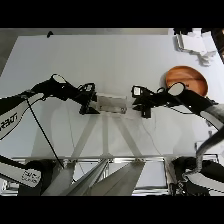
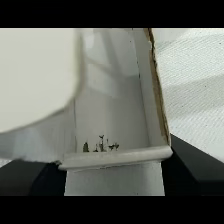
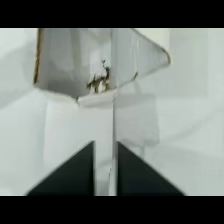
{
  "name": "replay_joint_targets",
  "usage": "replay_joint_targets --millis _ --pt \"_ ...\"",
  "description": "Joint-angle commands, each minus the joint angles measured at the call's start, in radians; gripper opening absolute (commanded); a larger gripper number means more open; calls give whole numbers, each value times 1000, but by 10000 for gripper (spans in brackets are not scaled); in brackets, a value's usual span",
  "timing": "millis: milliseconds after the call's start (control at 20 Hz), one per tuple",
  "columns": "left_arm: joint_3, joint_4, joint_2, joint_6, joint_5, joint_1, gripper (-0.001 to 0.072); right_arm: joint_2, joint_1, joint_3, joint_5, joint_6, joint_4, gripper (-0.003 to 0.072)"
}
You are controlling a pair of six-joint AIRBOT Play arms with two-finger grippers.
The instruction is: Fold the box and place the chain.
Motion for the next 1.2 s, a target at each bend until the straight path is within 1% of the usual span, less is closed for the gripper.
replay_joint_targets --millis 0,100,150,200,300,350,450,500,650,700,800,900,1000,1150 --pt "0 0 0 0 -4 1 159 109 -10 1 127 216 -175 19" --pt "0 1 0 0 -4 1 159 114 21 5 223 251 -87 10" --pt "0 1 0 0 -4 1 159 105 43 12 241 250 -48 10" --pt "0 1 0 0 -4 1 159 89 64 24 235 250 2 9" --pt "0 1 0 0 -4 1 159 33 101 76 199 251 129 8" --pt "0 1 0 0 -4 1 159 -7 116 111 161 251 199 8" --pt "0 1 0 0 -4 1 159 -84 131 182 46 252 311 8" --pt "0 1 0 0 -4 1 159 -115 132 209 -27 272 331 8" --pt "0 0 0 0 -4 1 159 -173 132 237 -277 393 293 6" --pt "0 1 0 0 -4 1 159 -190 129 237 -321 418 280 6" --pt "0 1 0 0 -4 1 159 -229 126 236 -304 426 225 6" --pt "0 0 0 0 -4 1 159 -281 126 236 -237 456 143 6" --pt "0 1 0 0 -4 1 159 -317 126 236 -193 512 76 7" --pt "0 1 0 0 -4 1 159 -291 120 236 -142 513 52 8"
